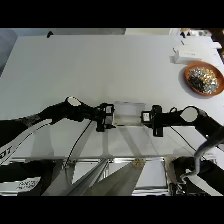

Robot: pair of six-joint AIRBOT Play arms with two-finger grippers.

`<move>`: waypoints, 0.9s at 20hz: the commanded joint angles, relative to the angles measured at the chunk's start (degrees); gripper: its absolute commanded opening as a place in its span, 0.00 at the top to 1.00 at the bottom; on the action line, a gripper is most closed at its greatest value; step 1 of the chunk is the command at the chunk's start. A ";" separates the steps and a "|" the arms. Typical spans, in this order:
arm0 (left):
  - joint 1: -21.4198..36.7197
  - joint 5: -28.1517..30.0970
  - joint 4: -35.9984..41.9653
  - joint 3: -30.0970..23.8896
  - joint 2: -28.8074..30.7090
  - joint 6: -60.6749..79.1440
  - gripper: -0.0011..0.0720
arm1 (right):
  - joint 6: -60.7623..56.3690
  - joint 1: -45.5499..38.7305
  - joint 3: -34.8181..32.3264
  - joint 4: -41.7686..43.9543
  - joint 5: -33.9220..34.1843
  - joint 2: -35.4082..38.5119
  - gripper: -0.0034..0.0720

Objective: Fold the box and place the chain.

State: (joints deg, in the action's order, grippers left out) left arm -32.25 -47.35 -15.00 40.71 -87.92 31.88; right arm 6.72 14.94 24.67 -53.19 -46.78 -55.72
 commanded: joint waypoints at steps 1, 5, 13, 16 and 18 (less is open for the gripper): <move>0.02 0.00 0.00 0.00 0.04 0.02 0.64 | 0.87 -0.11 -0.04 1.51 -0.50 -0.31 0.74; 0.02 0.00 -0.02 0.00 0.04 0.02 0.64 | 2.71 -0.11 -0.04 6.27 -0.07 -1.51 0.74; 0.02 0.00 -0.02 0.00 0.04 0.04 0.64 | 3.93 0.72 -0.04 9.79 1.60 -3.17 0.69; 0.02 0.00 -0.02 0.00 0.04 0.02 0.64 | 3.93 0.72 -0.04 11.80 2.32 -4.90 0.48; 0.02 0.00 -0.02 0.00 0.04 0.02 0.64 | 3.96 0.72 -0.04 12.87 2.91 -5.38 0.38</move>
